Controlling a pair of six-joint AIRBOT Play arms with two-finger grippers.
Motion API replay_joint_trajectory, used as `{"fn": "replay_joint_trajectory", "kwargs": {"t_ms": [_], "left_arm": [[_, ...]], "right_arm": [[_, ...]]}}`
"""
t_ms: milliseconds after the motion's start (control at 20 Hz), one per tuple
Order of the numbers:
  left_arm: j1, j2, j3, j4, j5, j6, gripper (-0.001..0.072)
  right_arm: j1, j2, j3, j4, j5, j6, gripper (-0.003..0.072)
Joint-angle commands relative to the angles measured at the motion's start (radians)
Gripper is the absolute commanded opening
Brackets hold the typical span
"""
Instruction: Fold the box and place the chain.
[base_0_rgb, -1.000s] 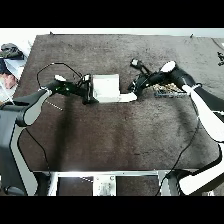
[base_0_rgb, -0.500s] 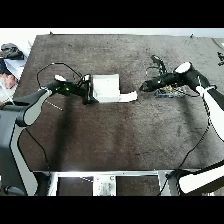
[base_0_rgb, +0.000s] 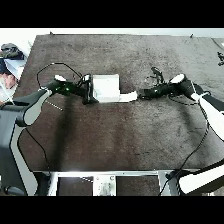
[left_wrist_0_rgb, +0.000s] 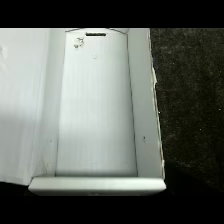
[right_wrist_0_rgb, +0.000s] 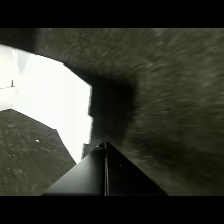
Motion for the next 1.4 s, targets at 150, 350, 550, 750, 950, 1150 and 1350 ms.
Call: {"fn": "replay_joint_trajectory", "kwargs": {"t_ms": [150,350,550,750,950,1150,1350], "left_arm": [[0.001,0.000,0.000,0.000,0.000,0.000,0.0414],[0.001,0.000,0.000,0.000,0.000,0.000,0.0414],[0.001,0.000,0.000,0.000,0.000,0.000,0.0414],[0.001,0.000,0.000,0.000,0.000,0.000,0.0414],[0.001,0.000,0.000,0.000,0.000,0.000,0.0414],[0.001,0.000,0.000,0.000,0.000,0.000,0.0414],[0.001,0.000,0.000,0.000,0.000,0.000,0.0414]], "right_arm": [[0.079,-0.025,-0.016,0.163,-0.026,-0.105,0.0001],[0.079,0.008,-0.013,0.266,-0.022,-0.120,0.0257],[0.088,0.005,-0.012,0.307,-0.018,-0.142,0.0396],[0.118,0.003,0.013,0.314,0.019,-0.143,0.0396],[0.153,0.003,0.059,0.261,0.043,-0.143,0.0395],[0.158,0.001,0.060,0.253,0.042,-0.134,0.0397],[0.158,0.001,0.060,0.254,0.042,-0.134,0.0396]]}}
